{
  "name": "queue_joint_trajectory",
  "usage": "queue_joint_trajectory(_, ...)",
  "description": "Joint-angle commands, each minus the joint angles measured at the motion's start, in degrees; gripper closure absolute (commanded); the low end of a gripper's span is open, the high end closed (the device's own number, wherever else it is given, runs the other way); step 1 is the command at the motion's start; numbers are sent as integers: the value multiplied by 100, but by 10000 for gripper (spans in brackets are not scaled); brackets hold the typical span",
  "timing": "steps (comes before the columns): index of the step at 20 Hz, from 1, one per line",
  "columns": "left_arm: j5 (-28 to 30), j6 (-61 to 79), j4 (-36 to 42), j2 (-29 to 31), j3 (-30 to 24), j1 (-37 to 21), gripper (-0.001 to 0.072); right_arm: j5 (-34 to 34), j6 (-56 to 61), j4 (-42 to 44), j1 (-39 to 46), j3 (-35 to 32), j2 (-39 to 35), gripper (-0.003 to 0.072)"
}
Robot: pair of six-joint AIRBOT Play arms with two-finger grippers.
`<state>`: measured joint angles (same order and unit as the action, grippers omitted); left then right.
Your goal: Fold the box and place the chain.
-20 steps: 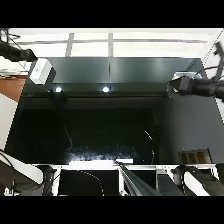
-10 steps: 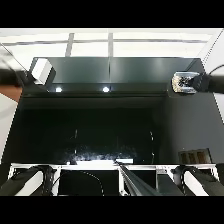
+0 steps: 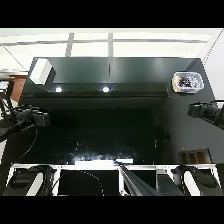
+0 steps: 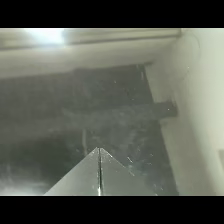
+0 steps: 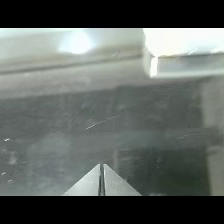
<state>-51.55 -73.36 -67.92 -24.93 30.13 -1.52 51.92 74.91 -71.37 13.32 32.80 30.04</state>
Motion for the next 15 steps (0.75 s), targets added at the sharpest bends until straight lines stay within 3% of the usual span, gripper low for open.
queue_joint_trajectory(1,341,162,-103,22,44,0,680,13,129,-214,2,-127,-332,644)
queue_joint_trajectory(4,267,155,-17,26,42,4,679,339,127,-192,2,-127,-332,644)
queue_joint_trajectory(15,332,155,-20,20,42,4,679,334,127,-195,2,-127,-332,644)
